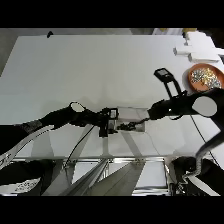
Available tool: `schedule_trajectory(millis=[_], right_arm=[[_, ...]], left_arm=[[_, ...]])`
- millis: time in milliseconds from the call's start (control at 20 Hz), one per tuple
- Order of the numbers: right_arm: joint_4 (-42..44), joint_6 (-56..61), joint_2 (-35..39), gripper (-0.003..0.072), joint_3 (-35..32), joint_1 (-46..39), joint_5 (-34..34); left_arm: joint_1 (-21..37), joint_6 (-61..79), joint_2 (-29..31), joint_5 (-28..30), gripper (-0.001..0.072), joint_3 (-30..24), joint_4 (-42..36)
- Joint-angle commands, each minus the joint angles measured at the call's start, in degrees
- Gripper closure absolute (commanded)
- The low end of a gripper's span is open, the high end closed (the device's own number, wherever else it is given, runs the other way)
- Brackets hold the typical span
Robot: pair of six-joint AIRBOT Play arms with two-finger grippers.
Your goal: Fold the box and place the chain.
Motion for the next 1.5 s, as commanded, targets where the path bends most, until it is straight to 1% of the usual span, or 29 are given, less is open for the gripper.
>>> schedule_trajectory(millis=[0,100,150,200,250,400,450,500,700,850,950,1150,1450], right_arm=[[-4.9,-0.2,-1.0,0.0672,-0.5,-9.7,2.6],[-5.9,0.1,-2.8,0.0670,-2.2,-13.0,-0.1],[-5.9,0.1,-4.0,0.0624,-3.2,-14.2,-2.4],[-5.9,0.1,-5.3,0.0549,-3.9,-14.9,-4.2],[-5.9,0.2,-7.0,0.0497,-4.2,-15.1,-5.4],[-5.6,0.3,-12.1,0.0476,-4.2,-15.1,-8.4],[-5.6,0.3,-13.8,0.0419,-4.3,-15.1,-9.1],[-5.6,0.3,-15.1,0.0397,-4.2,-15.1,-9.5],[-5.3,0.3,-18.6,0.0397,-4.3,-14.3,-9.6],[-5.4,2.8,-20.2,0.0402,-4.3,-10.8,-10.2],[-5.4,3.3,-20.9,0.0471,-4.3,-9.1,-10.3],[-5.6,6.0,-21.6,0.0470,-4.3,-7.4,-9.0],[-5.7,8.5,-21.7,0.0471,-4.4,-7.3,-6.5]], left_arm=[[0.0,0.0,0.0,0.0,0.0643,0.0,0.0],[0.0,0.0,0.0,0.0,0.0643,0.0,0.0],[0.0,0.0,0.0,0.0,0.0643,0.0,0.0],[0.0,0.0,0.0,0.0,0.0643,0.0,0.0],[0.0,0.0,0.0,0.0,0.0643,0.0,0.0],[0.0,0.0,0.0,0.0,0.0643,0.0,0.0],[0.0,0.0,0.0,0.0,0.0643,0.0,0.0],[0.0,0.0,0.0,0.0,0.0643,0.0,0.0],[0.0,0.0,0.0,0.0,0.0643,0.0,0.0],[0.0,0.0,0.0,0.0,0.0643,0.0,0.0],[0.0,0.0,0.0,0.0,0.0643,0.0,0.0],[0.0,0.0,0.0,0.0,0.0643,0.0,0.0],[0.0,0.0,0.0,0.0,0.0643,0.0,0.0]])
